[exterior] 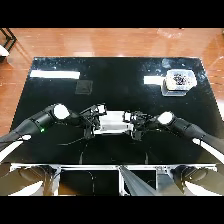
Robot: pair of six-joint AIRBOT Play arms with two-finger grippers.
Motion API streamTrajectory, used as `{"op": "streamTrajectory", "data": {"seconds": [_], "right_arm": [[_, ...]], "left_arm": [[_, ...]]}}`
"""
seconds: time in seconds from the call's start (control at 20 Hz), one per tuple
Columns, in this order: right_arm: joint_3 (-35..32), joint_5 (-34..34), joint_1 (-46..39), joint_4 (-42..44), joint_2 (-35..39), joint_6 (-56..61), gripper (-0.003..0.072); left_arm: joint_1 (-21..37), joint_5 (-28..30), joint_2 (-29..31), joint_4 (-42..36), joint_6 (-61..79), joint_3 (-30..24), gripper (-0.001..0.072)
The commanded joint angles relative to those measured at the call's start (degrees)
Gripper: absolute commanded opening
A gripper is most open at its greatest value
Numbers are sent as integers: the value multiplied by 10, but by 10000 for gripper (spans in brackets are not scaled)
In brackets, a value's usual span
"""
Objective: Fold the box and place the chain.
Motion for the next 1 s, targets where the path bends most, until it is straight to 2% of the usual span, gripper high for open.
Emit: {"op": "streamTrajectory", "data": {"seconds": [0.0, 0.05, 0.1, 0.5, 0.6, 0.75, 0.9, 0.95], "right_arm": [[0, 0, 0, 0, 0, 0, 307], [0, 0, 0, 0, 0, 0, 307], [0, 0, 0, 0, 0, 0, 307], [0, 0, 0, 0, 0, 0, 307], [0, 0, 0, 0, 0, 0, 307], [0, 0, 0, 0, 0, 0, 307], [0, 0, 0, 0, 0, 0, 307], [0, 0, 0, 0, 0, 0, 307]], "left_arm": [[0, 11, -7, -30, 4, 0, 239], [0, 18, -7, -31, 5, 0, 203], [0, 19, -7, -31, 6, 0, 198], [-19, 32, -16, -37, 6, 0, 200], [-20, 34, -16, -37, 5, 0, 221], [-20, 33, -16, -37, 5, 0, 365], [-21, 31, -16, -37, 5, 0, 365], [-21, 31, -16, -37, 5, 0, 346]]}}
